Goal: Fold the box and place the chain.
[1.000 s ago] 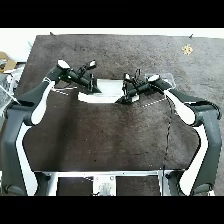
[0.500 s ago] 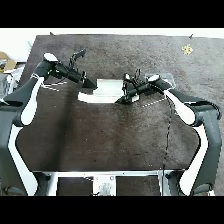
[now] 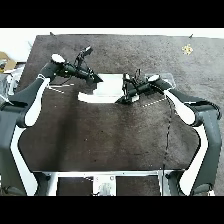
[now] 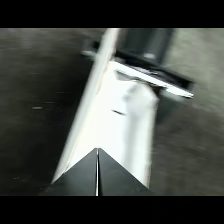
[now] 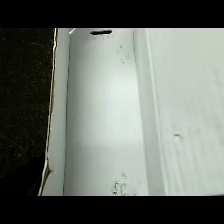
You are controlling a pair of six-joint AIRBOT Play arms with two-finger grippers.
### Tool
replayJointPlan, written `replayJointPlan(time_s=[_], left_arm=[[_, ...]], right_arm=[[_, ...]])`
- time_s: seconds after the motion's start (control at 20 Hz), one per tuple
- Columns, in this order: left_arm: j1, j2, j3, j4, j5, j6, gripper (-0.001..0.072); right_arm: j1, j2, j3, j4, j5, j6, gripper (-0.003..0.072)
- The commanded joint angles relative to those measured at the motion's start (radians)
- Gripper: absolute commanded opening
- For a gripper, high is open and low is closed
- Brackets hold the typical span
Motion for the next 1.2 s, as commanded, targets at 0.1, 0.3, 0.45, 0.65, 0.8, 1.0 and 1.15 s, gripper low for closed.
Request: replayJointPlan(time_s=[0.1, 0.3, 0.45, 0.65, 0.8, 1.0, 1.15], left_arm=[[-0.005, -0.035, 0.0, 0.088, 0.103, -0.045, 0.0011], [-0.018, -0.094, 0.0, 0.09, 0.086, -0.045, 0.0011], [-0.03, -0.112, 0.0, 0.1, 0.063, -0.042, 0.0011], [-0.032, -0.101, 0.009, 0.102, 0.061, -0.042, 0.001], [-0.023, -0.055, 0.019, 0.104, 0.062, -0.041, 0.001], [0.027, 0.029, 0.034, 0.111, 0.01, -0.042, 0.0011], [0.062, 0.063, 0.055, 0.126, -0.121, -0.041, 0.0011]], right_arm=[[0.0, 0.0, 0.0, 0.0, 0.001, 0.0, 0.0375], [0.0, 0.0, 0.0, 0.0, 0.001, 0.0, 0.0375], [0.0, 0.0, 0.0, 0.0, 0.002, 0.0, 0.0375], [0.0, 0.0, 0.0, 0.0, 0.001, 0.0, 0.0375], [0.0, 0.0, 0.0, 0.0, 0.001, 0.0, 0.0375], [0.0, 0.0, 0.0, 0.0, 0.001, 0.0, 0.0375], [0.0, 0.0, 0.0, 0.0, 0.001, 0.0, 0.0375]])
